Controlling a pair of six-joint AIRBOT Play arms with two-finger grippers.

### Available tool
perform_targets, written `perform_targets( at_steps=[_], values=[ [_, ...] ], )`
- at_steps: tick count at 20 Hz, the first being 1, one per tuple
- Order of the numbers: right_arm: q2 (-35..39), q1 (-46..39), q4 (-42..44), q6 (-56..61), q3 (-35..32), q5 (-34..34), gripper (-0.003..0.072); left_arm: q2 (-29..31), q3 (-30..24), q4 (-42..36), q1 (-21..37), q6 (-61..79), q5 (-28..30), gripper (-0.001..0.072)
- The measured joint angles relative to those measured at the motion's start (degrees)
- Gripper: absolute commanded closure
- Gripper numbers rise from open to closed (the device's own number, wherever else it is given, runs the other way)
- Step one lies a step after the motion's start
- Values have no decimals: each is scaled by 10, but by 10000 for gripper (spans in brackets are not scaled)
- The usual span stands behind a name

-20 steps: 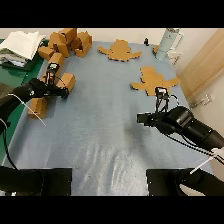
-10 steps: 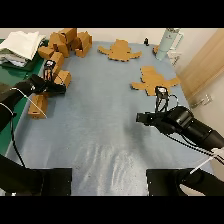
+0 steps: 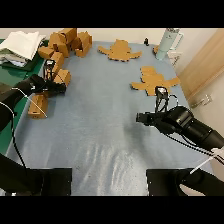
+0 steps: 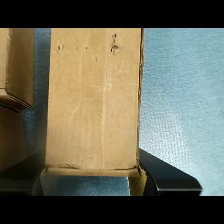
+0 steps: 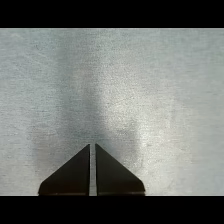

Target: Fold the box.

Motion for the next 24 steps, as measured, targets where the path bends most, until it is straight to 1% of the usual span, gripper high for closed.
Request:
perform_targets(
  at_steps=[12, 13, 14, 18, 20, 22, 24],
  values=[
    [0, 0, 2, 0, 0, 0, 633, 0, 0, -1, 0, 0, -2, 270],
    [0, 0, 2, 0, 0, 0, 633, 0, 0, -1, 0, -2, -2, 166],
    [0, 0, 2, 0, 0, 0, 633, 0, 0, -1, 0, -2, -3, 4],
    [0, 0, 2, 0, 0, 0, 633, 0, 0, 0, 1, -4, -8, 4],
    [0, 0, 4, 0, 0, 0, 633, 6, 0, 1, 5, -5, -28, 4],
    [0, 0, 5, 0, 0, 0, 633, 19, 1, 3, 15, -7, -65, 4],
    [0, 0, 6, 0, 0, 0, 633, 38, 3, 15, 31, -21, -121, 3]
  ],
)
